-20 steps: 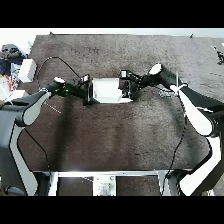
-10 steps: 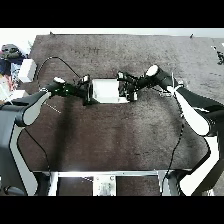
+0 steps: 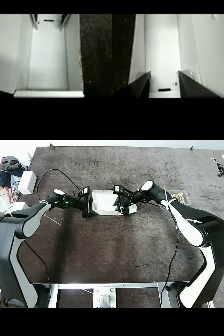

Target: Fold the box and place the chain.

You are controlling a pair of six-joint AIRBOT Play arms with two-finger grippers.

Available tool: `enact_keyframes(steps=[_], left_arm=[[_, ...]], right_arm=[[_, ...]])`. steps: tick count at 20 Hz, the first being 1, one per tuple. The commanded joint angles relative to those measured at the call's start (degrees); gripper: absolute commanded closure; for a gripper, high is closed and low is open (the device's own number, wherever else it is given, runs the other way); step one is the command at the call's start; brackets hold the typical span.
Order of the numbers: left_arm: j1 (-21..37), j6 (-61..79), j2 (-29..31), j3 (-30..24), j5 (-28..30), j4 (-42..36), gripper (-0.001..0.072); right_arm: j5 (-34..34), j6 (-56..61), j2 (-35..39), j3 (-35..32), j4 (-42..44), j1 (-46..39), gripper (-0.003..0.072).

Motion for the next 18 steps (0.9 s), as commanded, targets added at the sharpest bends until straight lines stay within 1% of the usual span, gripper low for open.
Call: enact_keyframes(steps=[1, 2, 4, 5, 6, 7, 8, 9, 10, 12, 15, 18], left_arm=[[0.0, 0.0, 0.0, 0.0, 0.0, 0.0, 0.0479], [0.0, 0.0, 0.0, 0.0, 0.0, 0.0, 0.0479], [0.0, 0.0, 0.0, 0.0, 0.0, 0.0, 0.0479], [0.0, 0.0, 0.0, 0.0, 0.1, 0.0, 0.0479], [0.0, 0.0, 0.0, 0.0, 0.1, 0.0, 0.0479], [0.0, 0.0, 0.0, 0.0, 0.1, 0.0, 0.0479], [0.0, 0.0, 0.0, 0.0, 0.2, 0.0, 0.0479], [0.0, 0.0, 0.0, 0.0, 0.1, 0.0, 0.0479], [0.0, 0.0, 0.0, 0.0, 0.1, 0.0, 0.0479], [0.0, 0.0, 0.0, 0.0, 0.1, 0.0, 0.0479], [0.0, 0.0, 0.0, 0.0, 0.1, 0.0, 0.0479], [0.0, 0.0, 0.0, 0.0, 0.1, 0.0, 0.0479]], right_arm=[[-0.2, -0.1, -0.2, 0.0, -0.4, 0.1, 0.0184], [-0.2, -0.1, -0.2, 0.0, -0.9, 0.1, -0.0029], [0.1, 0.1, -0.2, 0.0, -1.9, -0.3, -0.0013], [0.1, 0.9, -0.2, 0.0, -2.0, -0.7, 0.006], [0.1, 2.2, 0.0, 0.0, -2.0, -1.2, 0.0293], [0.1, 4.5, 0.3, 0.0, -2.2, -1.9, 0.0417], [0.3, 6.9, 0.8, 0.1, -2.6, -2.7, 0.0491], [1.2, 9.6, 1.7, 0.1, -3.4, -3.5, 0.059], [2.7, 12.6, 2.9, 0.1, -4.6, -4.4, 0.0652], [4.8, 20.0, 5.6, 0.1, -6.8, -5.9, 0.0652], [5.7, 35.8, 9.7, 0.1, -10.1, -8.9, 0.0652], [8.0, 52.4, 10.4, 0.0, -12.0, -13.4, 0.0653]])
